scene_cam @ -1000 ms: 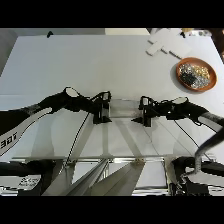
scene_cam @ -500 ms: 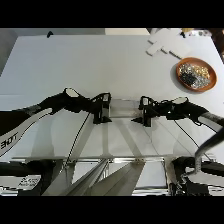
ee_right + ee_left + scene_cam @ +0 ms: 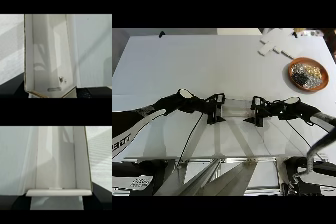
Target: Fold the box and place the chain.
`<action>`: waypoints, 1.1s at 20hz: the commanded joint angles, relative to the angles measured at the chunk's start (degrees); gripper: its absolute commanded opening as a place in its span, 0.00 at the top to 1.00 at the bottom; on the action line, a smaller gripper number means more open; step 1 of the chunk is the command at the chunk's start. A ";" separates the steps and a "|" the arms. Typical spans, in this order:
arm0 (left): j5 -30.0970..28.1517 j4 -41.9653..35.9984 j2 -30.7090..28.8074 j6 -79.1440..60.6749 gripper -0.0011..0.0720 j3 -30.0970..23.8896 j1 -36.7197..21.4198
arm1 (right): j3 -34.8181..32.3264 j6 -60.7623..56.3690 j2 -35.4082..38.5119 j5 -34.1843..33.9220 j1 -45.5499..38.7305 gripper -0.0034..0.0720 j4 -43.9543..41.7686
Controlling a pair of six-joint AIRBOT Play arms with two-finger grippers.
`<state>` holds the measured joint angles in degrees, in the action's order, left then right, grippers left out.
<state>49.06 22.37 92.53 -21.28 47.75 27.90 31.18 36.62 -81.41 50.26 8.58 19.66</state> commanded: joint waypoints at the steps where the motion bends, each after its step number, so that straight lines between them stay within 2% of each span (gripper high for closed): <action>1: -0.26 -0.07 -0.04 0.04 0.24 0.00 0.07 | 0.00 0.04 0.04 0.00 0.02 0.35 0.02; 2: -0.26 -0.07 -0.04 0.07 0.35 0.00 0.07 | 0.02 0.04 0.04 0.00 0.02 0.35 0.02; 4: -0.20 -0.07 -0.04 0.07 0.68 0.00 0.04 | 0.02 0.02 0.04 0.00 0.02 0.35 0.02; 5: -0.20 -0.04 -0.04 0.07 0.72 0.00 0.04 | 0.00 0.02 0.04 0.00 0.02 0.35 0.02; 22: -0.20 -0.04 -0.04 0.09 0.70 0.00 0.04 | 0.00 0.02 0.04 0.00 0.02 0.35 0.02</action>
<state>48.90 22.31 92.51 -21.19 47.75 27.92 31.18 36.67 -81.41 50.24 8.58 19.68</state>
